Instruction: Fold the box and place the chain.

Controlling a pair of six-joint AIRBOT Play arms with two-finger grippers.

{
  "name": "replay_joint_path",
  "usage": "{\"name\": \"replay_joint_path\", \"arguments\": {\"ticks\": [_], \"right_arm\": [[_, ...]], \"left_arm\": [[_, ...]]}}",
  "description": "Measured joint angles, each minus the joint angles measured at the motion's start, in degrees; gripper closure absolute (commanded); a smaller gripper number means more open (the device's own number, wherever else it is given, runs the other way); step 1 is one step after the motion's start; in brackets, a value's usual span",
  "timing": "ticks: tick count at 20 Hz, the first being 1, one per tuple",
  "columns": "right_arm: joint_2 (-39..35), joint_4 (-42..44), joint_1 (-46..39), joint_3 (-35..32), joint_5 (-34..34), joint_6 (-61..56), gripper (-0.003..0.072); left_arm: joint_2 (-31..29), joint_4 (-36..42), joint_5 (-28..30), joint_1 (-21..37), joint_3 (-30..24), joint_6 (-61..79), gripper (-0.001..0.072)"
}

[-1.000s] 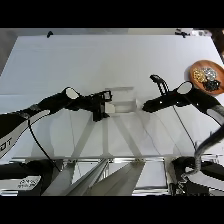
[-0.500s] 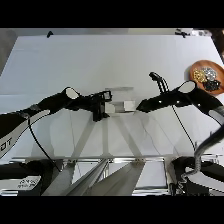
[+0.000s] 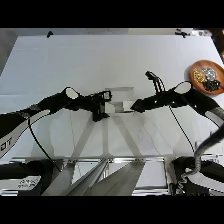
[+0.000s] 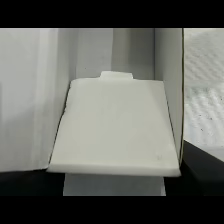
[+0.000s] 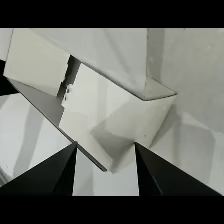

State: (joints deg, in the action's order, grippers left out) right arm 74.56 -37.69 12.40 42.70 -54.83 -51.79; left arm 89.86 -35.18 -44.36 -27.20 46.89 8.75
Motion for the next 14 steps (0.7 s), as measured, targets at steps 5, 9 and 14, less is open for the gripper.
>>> {"name": "replay_joint_path", "arguments": {"ticks": [5,9,14], "right_arm": [[-0.02,-4.26,3.69,0.09,4.87,-5.35,0.0273],[0.00,-11.69,7.15,1.60,7.50,-12.17,0.0273],[0.00,-22.82,11.93,5.70,9.14,-23.69,0.0275]], "left_arm": [[0.00,-0.02,-0.20,0.00,0.00,-0.02,0.0201],[0.00,-0.07,-0.20,0.00,0.00,0.00,0.0201],[0.00,-0.04,-0.20,0.00,0.00,-0.02,0.0201]]}}
